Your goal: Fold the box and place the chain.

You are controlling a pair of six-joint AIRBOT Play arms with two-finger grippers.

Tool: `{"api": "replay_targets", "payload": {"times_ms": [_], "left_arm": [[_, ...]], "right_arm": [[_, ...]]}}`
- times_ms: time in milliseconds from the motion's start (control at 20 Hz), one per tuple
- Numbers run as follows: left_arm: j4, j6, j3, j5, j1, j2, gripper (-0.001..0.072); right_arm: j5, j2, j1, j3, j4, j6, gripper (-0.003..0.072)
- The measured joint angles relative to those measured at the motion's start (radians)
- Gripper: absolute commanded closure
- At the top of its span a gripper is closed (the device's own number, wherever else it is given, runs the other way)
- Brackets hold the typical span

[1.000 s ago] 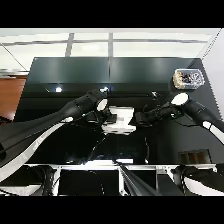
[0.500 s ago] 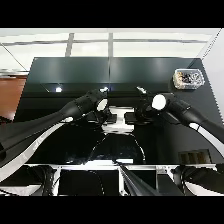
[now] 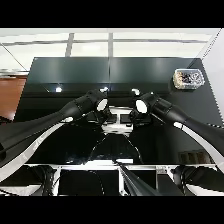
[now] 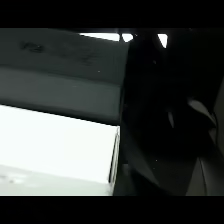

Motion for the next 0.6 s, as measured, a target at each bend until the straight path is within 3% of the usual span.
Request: {"api": "replay_targets", "payload": {"times_ms": [150, 200, 250, 300, 450, 500, 600], "left_arm": [[0.0, 0.0, 0.0, 0.0, 0.0, 0.0, 0.0682], [0.0, 0.0, 0.0, 0.0, 0.0, 0.0, 0.0682], [0.0, -0.001, 0.0, 0.0, 0.0, 0.0, 0.0682], [0.0, -0.002, 0.0, -0.001, 0.0, 0.0, 0.0682], [0.0, -0.001, 0.0, 0.001, 0.0, 0.0, 0.0682], [0.0, 0.0, 0.0, 0.001, 0.0, 0.0, 0.0682], [0.0, 0.0, 0.0, 0.0, 0.0, 0.0, 0.0682]], "right_arm": [[0.005, -0.016, 0.006, 0.006, -0.014, 0.058, 0.0466], [0.007, -0.019, 0.007, 0.007, -0.015, 0.072, 0.0558], [0.007, -0.02, 0.008, 0.008, -0.015, 0.085, 0.0561], [0.005, -0.022, 0.008, 0.009, -0.018, 0.094, 0.0669], [0.008, -0.024, 0.009, 0.009, -0.025, 0.111, 0.0672], [0.008, -0.025, 0.009, 0.009, -0.025, 0.115, 0.0668], [0.008, -0.025, 0.002, 0.009, -0.018, 0.125, 0.0425]]}}
